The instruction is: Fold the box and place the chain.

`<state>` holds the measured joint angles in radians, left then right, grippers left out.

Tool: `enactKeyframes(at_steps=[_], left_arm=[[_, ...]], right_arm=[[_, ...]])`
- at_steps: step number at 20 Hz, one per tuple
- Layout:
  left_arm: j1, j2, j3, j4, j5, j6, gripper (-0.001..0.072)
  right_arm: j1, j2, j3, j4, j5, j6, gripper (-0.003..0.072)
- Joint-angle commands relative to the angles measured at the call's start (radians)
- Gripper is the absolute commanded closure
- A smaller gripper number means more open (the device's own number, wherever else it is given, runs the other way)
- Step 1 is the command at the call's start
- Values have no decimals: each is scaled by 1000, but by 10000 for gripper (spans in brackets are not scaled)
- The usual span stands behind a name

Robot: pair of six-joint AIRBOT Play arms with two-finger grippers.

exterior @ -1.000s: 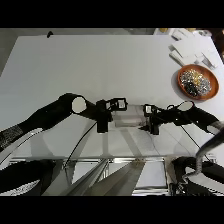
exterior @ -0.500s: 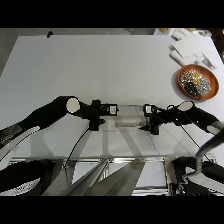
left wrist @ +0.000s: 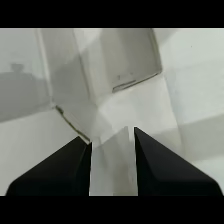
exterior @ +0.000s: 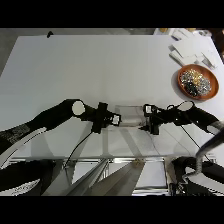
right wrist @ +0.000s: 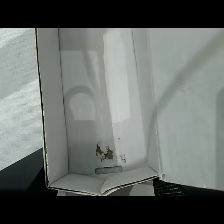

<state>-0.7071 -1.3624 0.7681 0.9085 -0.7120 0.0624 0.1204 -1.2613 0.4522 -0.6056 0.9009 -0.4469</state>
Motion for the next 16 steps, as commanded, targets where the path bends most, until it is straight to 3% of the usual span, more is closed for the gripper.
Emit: enactKeyframes(at_steps=[1,4,5,6,7,12,16], left_arm=[[-20,-8,0,-33,4,24,448],[-21,-8,0,-64,5,24,460],[-23,-8,0,-75,15,24,547],[-23,-11,0,-98,32,24,681],[-26,-16,0,-132,48,24,699],[-49,-46,0,-194,83,25,682],[-62,-52,0,-224,103,24,483]], right_arm=[[0,0,0,0,0,0,289],[0,0,0,0,0,0,289],[0,0,0,0,0,0,289],[0,0,0,0,0,0,289],[0,0,0,0,0,0,289],[0,0,0,0,0,0,289],[0,0,0,0,0,0,289]])
